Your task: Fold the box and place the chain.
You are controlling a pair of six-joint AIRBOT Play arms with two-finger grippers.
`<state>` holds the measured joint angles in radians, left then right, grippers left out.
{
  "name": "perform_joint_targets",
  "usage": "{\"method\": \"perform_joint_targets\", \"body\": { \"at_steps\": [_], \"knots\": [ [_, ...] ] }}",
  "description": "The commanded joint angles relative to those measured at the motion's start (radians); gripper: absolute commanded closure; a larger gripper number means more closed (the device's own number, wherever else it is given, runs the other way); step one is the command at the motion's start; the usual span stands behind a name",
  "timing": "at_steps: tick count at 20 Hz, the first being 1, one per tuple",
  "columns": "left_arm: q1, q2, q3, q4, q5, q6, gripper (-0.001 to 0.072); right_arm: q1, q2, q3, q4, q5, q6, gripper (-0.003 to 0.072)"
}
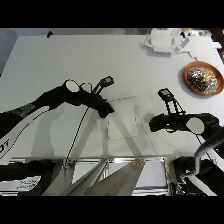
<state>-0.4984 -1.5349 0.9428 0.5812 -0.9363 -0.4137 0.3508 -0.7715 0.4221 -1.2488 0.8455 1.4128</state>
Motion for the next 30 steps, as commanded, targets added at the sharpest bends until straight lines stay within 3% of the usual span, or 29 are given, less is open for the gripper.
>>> {"method": "perform_joint_targets", "body": {
  "at_steps": [1, 3, 4, 8, 13, 19, 30],
  "knots": [
    [-0.009, -0.001, 0.000, -0.013, 0.003, 0.208, 0.0705, 0.001, 0.001, 0.008, 0.005, 0.006, 0.000, 0.0635],
    [-0.023, -0.001, 0.001, -0.045, 0.002, 0.308, 0.0705, 0.001, 0.002, 0.043, 0.004, 0.034, -0.004, 0.0404],
    [-0.032, -0.001, 0.001, -0.068, 0.002, 0.341, 0.0705, 0.001, 0.002, 0.069, 0.003, 0.064, -0.019, 0.0340],
    [-0.060, -0.002, 0.001, -0.066, 0.005, 0.429, 0.0705, 0.001, 0.003, 0.166, -0.066, 0.182, -0.039, 0.0338],
    [-0.083, -0.010, 0.001, -0.064, 0.026, 0.503, 0.0707, 0.000, 0.003, 0.171, -0.150, 0.237, -0.088, 0.0338],
    [-0.083, -0.070, 0.001, -0.064, 0.032, 0.499, 0.0707, 0.000, 0.003, 0.171, -0.156, 0.229, -0.121, 0.0346],
    [-0.083, -0.062, 0.001, -0.064, 0.062, 0.490, 0.0709, 0.000, 0.003, 0.171, -0.156, 0.199, -0.122, 0.0347]
  ]
}}
